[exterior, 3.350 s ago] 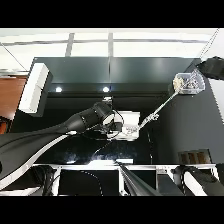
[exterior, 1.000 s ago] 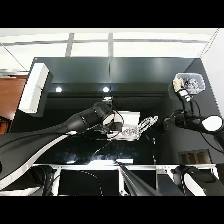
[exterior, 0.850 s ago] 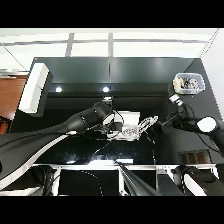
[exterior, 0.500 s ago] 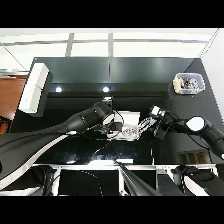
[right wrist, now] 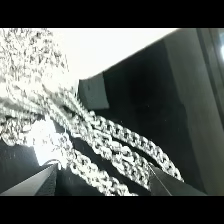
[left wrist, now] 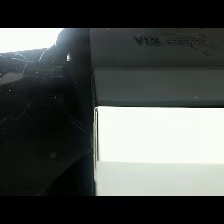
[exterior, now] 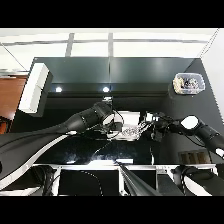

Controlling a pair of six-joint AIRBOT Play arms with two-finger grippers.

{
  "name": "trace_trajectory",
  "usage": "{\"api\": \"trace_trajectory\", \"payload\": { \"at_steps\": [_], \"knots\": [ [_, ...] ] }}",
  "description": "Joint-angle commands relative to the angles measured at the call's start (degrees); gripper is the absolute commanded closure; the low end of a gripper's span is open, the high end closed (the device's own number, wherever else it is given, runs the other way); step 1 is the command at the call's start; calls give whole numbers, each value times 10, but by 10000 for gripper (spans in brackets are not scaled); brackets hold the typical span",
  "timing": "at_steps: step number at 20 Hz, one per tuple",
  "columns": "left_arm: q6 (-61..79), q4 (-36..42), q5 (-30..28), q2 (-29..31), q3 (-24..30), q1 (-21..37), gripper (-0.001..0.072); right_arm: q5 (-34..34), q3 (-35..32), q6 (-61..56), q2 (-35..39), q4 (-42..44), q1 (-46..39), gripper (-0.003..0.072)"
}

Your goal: Fold the box and place the chain.

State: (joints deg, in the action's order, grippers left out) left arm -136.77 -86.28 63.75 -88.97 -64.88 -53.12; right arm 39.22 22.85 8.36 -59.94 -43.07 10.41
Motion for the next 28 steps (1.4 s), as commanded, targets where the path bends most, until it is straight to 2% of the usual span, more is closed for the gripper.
{"api": "trace_trajectory", "payload": {
  "at_steps": [1,7,19,20,21,22,23,24,25,28],
  "knots": [
    [0,0,0,0,0,0,680,-9,0,16,-13,5,1,34],
    [0,0,0,0,0,0,680,-31,0,-7,-23,90,0,35],
    [0,0,0,0,0,0,680,-34,0,-80,-28,85,0,68],
    [0,0,0,0,0,0,680,-32,0,-82,-28,85,0,106],
    [0,0,0,0,0,0,680,-30,0,-85,-28,81,0,180],
    [0,0,0,0,0,0,680,-29,0,-90,-28,72,0,180],
    [0,0,0,0,0,0,680,-29,0,-99,-28,57,0,261],
    [0,0,0,0,0,0,680,-30,0,-115,-28,41,0,397],
    [0,0,0,0,0,0,680,-30,0,-121,-28,26,0,621],
    [0,0,0,0,0,0,680,-31,0,-132,-27,21,0,630]
  ]
}}
